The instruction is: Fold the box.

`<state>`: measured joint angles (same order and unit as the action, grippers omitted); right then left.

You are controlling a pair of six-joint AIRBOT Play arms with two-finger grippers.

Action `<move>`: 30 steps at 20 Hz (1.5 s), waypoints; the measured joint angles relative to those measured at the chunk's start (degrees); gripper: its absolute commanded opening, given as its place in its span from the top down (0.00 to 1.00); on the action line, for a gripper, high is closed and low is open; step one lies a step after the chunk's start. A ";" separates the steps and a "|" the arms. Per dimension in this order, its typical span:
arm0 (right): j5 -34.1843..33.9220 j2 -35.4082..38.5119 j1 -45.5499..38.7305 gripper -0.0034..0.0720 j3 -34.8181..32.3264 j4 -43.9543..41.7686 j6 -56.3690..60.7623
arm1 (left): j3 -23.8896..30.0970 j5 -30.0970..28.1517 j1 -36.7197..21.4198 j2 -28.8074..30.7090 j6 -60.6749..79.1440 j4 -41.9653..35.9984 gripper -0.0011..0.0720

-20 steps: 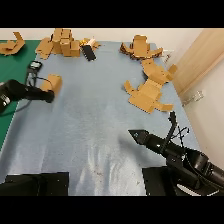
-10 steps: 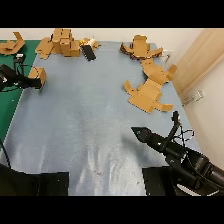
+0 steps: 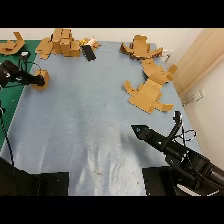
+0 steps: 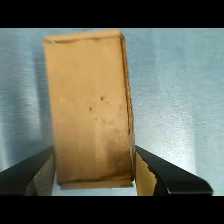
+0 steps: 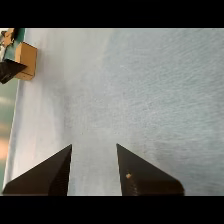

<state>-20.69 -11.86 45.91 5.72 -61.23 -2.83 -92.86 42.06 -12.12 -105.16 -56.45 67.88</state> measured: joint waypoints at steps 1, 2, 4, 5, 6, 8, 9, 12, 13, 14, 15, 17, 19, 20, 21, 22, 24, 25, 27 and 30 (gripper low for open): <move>-0.22 0.00 0.00 0.35 0.00 0.22 0.04 | -1.57 2.60 -0.79 0.22 -0.50 0.24 0.01; -0.33 0.00 0.00 0.35 0.00 0.48 0.07 | -2.99 5.03 -1.33 0.55 -0.87 0.46 0.01; -0.35 0.00 0.00 0.35 0.00 0.68 0.28 | -5.62 10.32 -1.81 1.51 -1.46 0.61 0.01; -0.37 0.00 0.00 0.35 0.00 0.76 0.28 | -6.54 12.41 -1.99 2.25 -1.64 0.59 0.01; -0.35 0.00 0.00 0.38 0.00 0.83 0.28 | -7.30 14.16 -2.01 3.23 -1.70 0.59 0.01; -0.39 -0.22 0.00 0.63 0.04 0.87 0.28 | -8.22 16.72 -1.70 5.53 -1.97 -0.02 0.95; -0.42 -0.59 0.00 0.71 0.20 0.85 0.31 | -8.46 17.92 -1.33 6.71 -2.19 -0.74 0.97; -1.44 -3.50 0.00 0.95 1.86 0.85 0.33 | -8.81 21.46 0.61 9.84 -2.82 -2.62 0.97; -2.34 -5.11 0.00 0.95 2.93 0.83 0.24 | -8.55 22.71 1.64 10.73 -2.97 -3.39 0.97; -3.26 -7.34 0.00 0.95 4.48 0.83 -0.66 | -7.98 23.96 2.80 11.61 -3.02 -4.09 0.97; -4.11 -9.64 -0.04 0.95 6.38 0.83 -2.10 | -6.93 25.09 4.26 12.63 -3.17 -4.70 0.97; -6.47 -16.00 -0.70 0.95 11.82 -0.02 -6.91 | -3.61 26.10 7.52 15.17 -3.39 -5.20 0.97; -9.79 -23.61 -2.97 0.95 19.12 -4.13 -16.41 | 1.33 25.83 11.17 18.49 -3.74 -5.64 0.97; -12.09 -27.96 -4.72 0.95 23.54 -7.89 -23.23 | 4.02 25.03 12.94 20.28 -4.07 -5.88 0.97; -14.25 -32.04 -6.45 0.95 27.85 -11.69 -30.01 | 7.02 24.48 14.71 22.27 -4.28 -6.03 0.97; -17.05 -36.17 -8.20 0.95 32.20 -15.54 -36.65 | 9.75 23.61 16.09 23.93 -4.48 -6.03 0.97; -23.43 -44.65 -11.19 0.95 41.09 -21.99 -49.13 | 14.86 22.60 18.88 26.91 -4.81 -6.08 0.97; -26.40 -48.11 -12.13 0.95 44.52 -23.85 -53.79 | 17.11 22.34 20.26 27.93 -5.14 -6.21 0.97; -31.67 -54.23 -13.25 0.95 50.18 -27.23 -61.48 | 20.39 21.22 22.27 29.22 -6.03 -6.21 0.97; -36.06 -59.41 -14.01 0.95 54.07 -29.99 -67.58 | 23.12 19.39 24.83 30.10 -7.06 -6.49 0.97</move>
